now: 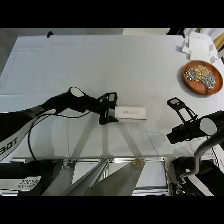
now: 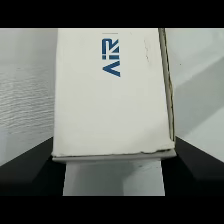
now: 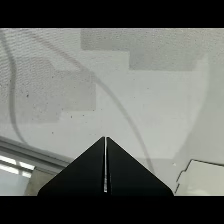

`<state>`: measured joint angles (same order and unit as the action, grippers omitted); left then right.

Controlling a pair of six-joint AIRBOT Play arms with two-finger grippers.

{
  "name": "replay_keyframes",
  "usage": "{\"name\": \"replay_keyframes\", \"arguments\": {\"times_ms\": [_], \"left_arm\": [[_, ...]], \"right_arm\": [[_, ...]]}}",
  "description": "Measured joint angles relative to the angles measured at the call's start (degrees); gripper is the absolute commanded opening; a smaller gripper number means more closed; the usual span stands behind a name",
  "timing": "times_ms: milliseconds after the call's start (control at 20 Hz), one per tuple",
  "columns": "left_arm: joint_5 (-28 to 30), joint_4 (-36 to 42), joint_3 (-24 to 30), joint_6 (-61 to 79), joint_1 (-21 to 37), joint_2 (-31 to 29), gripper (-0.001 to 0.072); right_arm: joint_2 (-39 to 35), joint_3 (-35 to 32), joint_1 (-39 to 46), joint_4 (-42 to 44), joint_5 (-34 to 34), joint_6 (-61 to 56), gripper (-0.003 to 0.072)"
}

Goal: Fold the box and place the chain.

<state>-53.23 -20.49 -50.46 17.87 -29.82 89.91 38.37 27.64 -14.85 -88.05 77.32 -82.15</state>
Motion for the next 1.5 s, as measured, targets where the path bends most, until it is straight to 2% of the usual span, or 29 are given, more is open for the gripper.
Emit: {"name": "replay_keyframes", "arguments": {"times_ms": [150,300,500,700,900,1050,1250,1500], "left_arm": [[-0.17,-1.75,0.00,-7.28,3.45,-5.66,0.0004],[-0.20,-7.04,0.02,-19.06,9.07,-13.00,0.0004],[-0.39,-18.38,0.02,-35.54,19.93,-23.82,0.0004],[-0.31,-28.50,0.02,-49.94,33.09,-31.61,0.0004],[-0.76,-34.67,1.25,-60.08,45.62,-34.34,0.0003],[-0.24,-38.05,4.46,-63.19,52.00,-34.95,0.0004],[3.34,-41.11,9.99,-64.96,55.82,-35.21,0.0004],[7.80,-44.02,15.69,-65.55,56.98,-35.26,0.0004]], "right_arm": [[0.02,-0.02,0.00,0.00,0.00,0.02,0.0016],[0.02,-0.02,0.00,0.00,-0.02,0.02,0.0016],[0.02,-0.02,0.00,0.00,0.00,0.02,0.0016],[0.02,0.00,0.00,0.00,-0.02,0.00,0.0016],[0.02,0.00,0.00,-0.02,-0.02,0.02,0.0016],[0.02,-0.02,0.00,-0.02,-0.02,0.00,0.0016],[0.02,-0.02,0.00,-0.02,-0.02,0.02,0.0016],[0.02,-0.02,0.00,0.00,-0.02,0.00,0.0016]]}}
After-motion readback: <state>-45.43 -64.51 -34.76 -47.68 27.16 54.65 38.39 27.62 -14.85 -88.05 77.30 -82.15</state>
